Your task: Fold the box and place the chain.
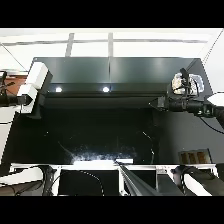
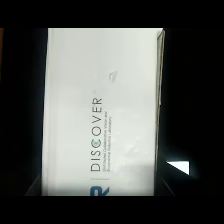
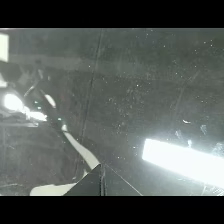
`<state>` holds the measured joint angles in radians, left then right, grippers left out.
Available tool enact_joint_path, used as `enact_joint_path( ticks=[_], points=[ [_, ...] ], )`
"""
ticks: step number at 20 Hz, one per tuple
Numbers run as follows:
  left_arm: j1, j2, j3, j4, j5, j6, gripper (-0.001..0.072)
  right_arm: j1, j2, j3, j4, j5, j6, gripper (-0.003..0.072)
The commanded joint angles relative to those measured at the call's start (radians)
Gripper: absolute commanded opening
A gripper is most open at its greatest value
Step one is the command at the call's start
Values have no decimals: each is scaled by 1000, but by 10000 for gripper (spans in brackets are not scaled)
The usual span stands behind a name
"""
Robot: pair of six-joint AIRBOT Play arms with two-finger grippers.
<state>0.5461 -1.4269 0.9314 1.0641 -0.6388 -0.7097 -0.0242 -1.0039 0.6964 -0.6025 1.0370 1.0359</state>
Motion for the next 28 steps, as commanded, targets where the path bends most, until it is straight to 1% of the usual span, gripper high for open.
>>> enact_joint_path(
  ticks=[1, 4, 5, 6, 7, 8, 11, 13, 15, 16, 18, 19, 20, 21, 22, 23, 25, 26, 27, 28],
  points=[
    [-42, -24, 14, -7, 35, 6, 25, 0, 1, -1, 0, -4, 2, 27],
    [-64, -53, 31, -14, 33, 3, 26, 0, 1, -1, 0, -4, 5, 27],
    [-66, -57, 32, -18, 35, 3, 67, 0, 1, -1, 0, -4, 5, 27],
    [-66, -57, 32, -18, 47, 3, 346, 0, 1, -1, 0, -1, 5, 27],
    [-65, -55, 33, -18, 64, -9, 708, 0, 1, -1, 0, 6, 5, 27],
    [-62, -51, 39, -12, 63, -41, 717, 0, 1, -1, 0, 13, 5, 27],
    [-62, -22, 71, 1, 9, -65, 717, 0, 1, -1, 0, 22, 5, 27],
    [-60, 27, 90, 3, -33, -65, 718, 0, 1, -1, 0, 30, 5, 27],
    [-57, 108, 105, 9, -58, -71, 718, 0, 1, 0, -1, 38, 1, 27],
    [-58, 153, 114, 6, -58, -90, 717, -1, 1, 0, -1, 39, -12, 27],
    [-68, 252, 129, -69, -76, -96, 713, -1, 1, 0, -2, 32, -27, 27],
    [-79, 301, 129, -129, -90, -111, 615, -1, 1, 6, -8, 27, -27, 27],
    [-94, 344, 129, -179, -125, -113, 268, -1, 1, 21, -29, 28, -26, 28],
    [-120, 384, 129, -211, -171, -109, 25, -1, 3, 47, -79, 41, -18, 38],
    [-158, 418, 129, -217, -190, -114, 21, -1, 6, 92, -163, 69, 3, 37],
    [-210, 462, 125, -213, -184, -166, 19, -1, 15, 150, -279, 100, 52, 37],
    [-333, 553, 114, -208, -142, -241, 19, -1, 61, 279, -541, 137, 187, 37],
    [-398, 593, 106, -207, -135, -241, 19, -1, 98, 324, -637, 130, 231, 37],
    [-472, 633, 87, -183, -129, -245, 19, -1, 150, 345, -703, 107, 261, 37],
    [-542, 664, 58, -141, -123, -279, 19, -1, 206, 341, -735, 79, 276, 37]
  ],
)
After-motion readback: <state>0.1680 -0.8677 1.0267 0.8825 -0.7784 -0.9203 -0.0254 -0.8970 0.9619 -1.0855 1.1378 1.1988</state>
